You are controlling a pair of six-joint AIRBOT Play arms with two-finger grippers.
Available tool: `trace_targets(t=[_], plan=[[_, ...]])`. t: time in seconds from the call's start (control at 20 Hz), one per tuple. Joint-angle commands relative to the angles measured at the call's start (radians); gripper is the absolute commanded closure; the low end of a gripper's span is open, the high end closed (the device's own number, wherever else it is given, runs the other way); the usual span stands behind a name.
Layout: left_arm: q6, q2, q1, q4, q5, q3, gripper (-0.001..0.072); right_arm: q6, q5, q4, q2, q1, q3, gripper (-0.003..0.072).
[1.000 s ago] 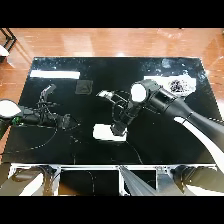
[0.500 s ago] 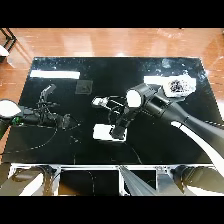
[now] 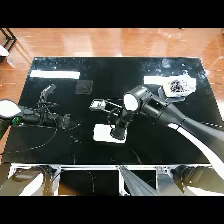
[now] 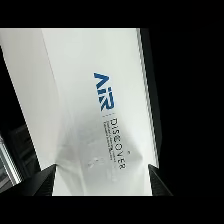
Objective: Fold the box and place the chain.
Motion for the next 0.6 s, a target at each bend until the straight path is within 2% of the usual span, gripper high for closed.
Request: trace_targets(t=[0.0, 0.35, 0.45, 0.55], plan=[[0.000, 0.000, 0.000, 0.000, 0.000, 0.000, 0.0071, -0.002, -0.024, -0.032, -0.003, 0.018, -0.001, -0.0011], [0.000, 0.000, 0.000, 0.000, 0.000, 0.000, 0.0071, 0.002, -0.027, -0.066, -0.003, 0.044, -0.001, -0.0007], [0.000, 0.000, 0.000, 0.000, 0.000, 0.000, 0.0072, 0.003, -0.025, -0.063, -0.003, 0.046, -0.001, 0.0246], [0.000, 0.000, 0.000, 0.000, 0.000, 0.000, 0.0072, 0.007, -0.025, -0.063, -0.003, 0.046, -0.001, 0.0324]])
